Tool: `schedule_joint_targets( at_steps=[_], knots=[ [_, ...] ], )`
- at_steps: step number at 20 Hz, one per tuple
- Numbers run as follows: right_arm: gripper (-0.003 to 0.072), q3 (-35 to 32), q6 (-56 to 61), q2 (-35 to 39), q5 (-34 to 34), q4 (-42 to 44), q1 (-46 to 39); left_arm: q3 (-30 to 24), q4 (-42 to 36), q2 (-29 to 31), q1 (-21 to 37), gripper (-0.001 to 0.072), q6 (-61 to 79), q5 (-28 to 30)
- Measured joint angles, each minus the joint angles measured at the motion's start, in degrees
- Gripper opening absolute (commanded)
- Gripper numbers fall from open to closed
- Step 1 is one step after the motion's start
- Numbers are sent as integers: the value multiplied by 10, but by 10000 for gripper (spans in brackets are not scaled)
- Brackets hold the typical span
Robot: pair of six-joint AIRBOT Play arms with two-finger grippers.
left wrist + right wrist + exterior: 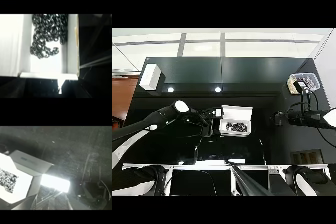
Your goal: Fold the box and place the chain.
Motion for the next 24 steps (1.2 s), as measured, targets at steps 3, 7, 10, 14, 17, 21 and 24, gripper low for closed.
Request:
schedule_joint_targets(
  at_steps=[3,7,10,14,17,21,24],
  knots=[
    [421,0,0,0,0,0,0,0,-14,-2,-10,662,1,-3],
    [701,0,0,0,-2,0,1,0,-21,-4,-16,443,2,0],
    [708,3,14,-12,-30,31,1,0,-23,-4,-18,443,-2,11],
    [707,50,14,-86,-91,105,25,0,-25,-4,-19,443,-9,27],
    [705,106,-9,-176,-123,129,75,0,-25,-4,-19,443,-13,35],
    [704,150,-153,-246,-106,140,130,0,-25,-4,-19,443,-15,38],
    [704,177,-272,-252,-28,111,141,0,-25,-4,-19,443,-15,39]
  ],
)
